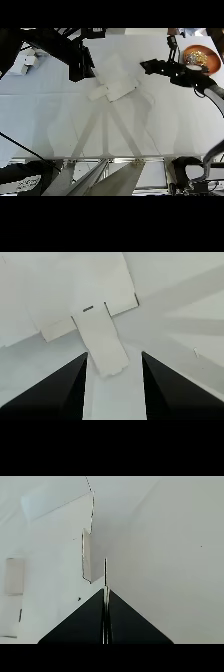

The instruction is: Fold the box and place the chain.

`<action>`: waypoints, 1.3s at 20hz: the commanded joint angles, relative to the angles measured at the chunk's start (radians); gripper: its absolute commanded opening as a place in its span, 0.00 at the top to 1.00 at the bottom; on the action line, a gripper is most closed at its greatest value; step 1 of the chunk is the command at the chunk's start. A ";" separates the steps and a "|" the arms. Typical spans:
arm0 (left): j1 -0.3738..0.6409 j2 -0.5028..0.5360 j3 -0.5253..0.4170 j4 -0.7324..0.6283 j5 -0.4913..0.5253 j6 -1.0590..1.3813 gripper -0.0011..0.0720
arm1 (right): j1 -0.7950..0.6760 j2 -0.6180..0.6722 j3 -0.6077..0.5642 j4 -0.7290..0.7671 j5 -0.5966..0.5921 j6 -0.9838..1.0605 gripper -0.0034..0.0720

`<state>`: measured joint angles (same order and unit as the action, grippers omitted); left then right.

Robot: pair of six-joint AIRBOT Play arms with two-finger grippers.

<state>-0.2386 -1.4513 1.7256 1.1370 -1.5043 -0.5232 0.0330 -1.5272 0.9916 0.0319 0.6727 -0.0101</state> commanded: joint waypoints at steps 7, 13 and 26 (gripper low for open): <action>0.000 0.001 0.000 0.000 0.000 0.000 0.47 | 0.007 0.178 -0.444 0.900 -0.078 -0.806 0.94; 0.000 0.001 0.000 0.000 0.000 0.000 0.47 | 0.029 0.229 -0.555 0.957 -0.027 -0.908 0.94; 0.000 0.001 0.000 0.000 0.000 0.000 0.47 | 0.042 0.243 -0.576 0.966 -0.018 -0.975 0.94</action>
